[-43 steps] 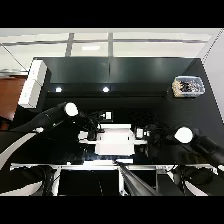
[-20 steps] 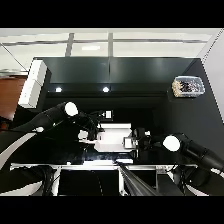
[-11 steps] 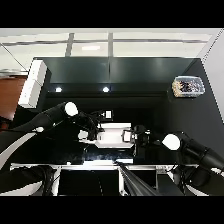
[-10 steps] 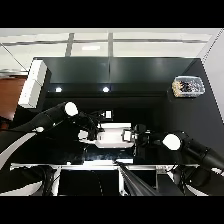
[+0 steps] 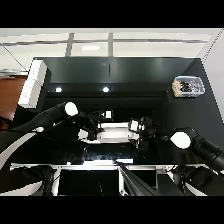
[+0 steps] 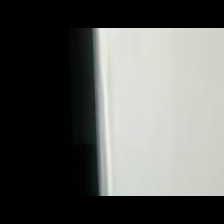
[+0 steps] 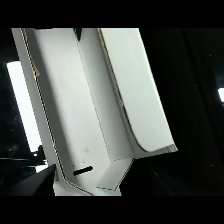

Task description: Fold the box and place the chain.

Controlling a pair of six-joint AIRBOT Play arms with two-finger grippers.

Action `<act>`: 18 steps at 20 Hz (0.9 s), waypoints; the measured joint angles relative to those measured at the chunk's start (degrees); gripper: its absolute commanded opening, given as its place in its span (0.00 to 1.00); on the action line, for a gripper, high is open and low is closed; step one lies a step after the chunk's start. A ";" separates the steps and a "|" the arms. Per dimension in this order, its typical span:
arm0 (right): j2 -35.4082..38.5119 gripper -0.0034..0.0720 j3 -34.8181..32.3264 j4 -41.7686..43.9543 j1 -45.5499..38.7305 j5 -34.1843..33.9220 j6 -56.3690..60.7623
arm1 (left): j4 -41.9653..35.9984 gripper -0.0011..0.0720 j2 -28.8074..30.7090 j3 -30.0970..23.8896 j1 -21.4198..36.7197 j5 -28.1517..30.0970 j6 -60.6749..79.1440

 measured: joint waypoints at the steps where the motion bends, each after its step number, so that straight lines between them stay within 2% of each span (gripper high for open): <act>1: 0.11 0.96 0.00 -0.07 -0.15 0.02 0.04 | 0.00 0.06 0.00 0.00 -0.02 0.00 0.02; 5: -1.40 0.97 0.02 1.97 -0.57 -0.04 -2.27 | 0.02 0.06 0.00 0.00 0.00 -0.02 0.04; 13: -6.82 0.96 0.04 13.14 -1.49 -0.28 -15.67 | 0.02 0.06 0.00 0.00 0.00 -0.04 -0.55; 18: -9.79 0.96 0.07 20.09 -2.84 3.06 -23.28 | 0.07 0.06 -0.02 0.00 0.00 -0.04 -0.52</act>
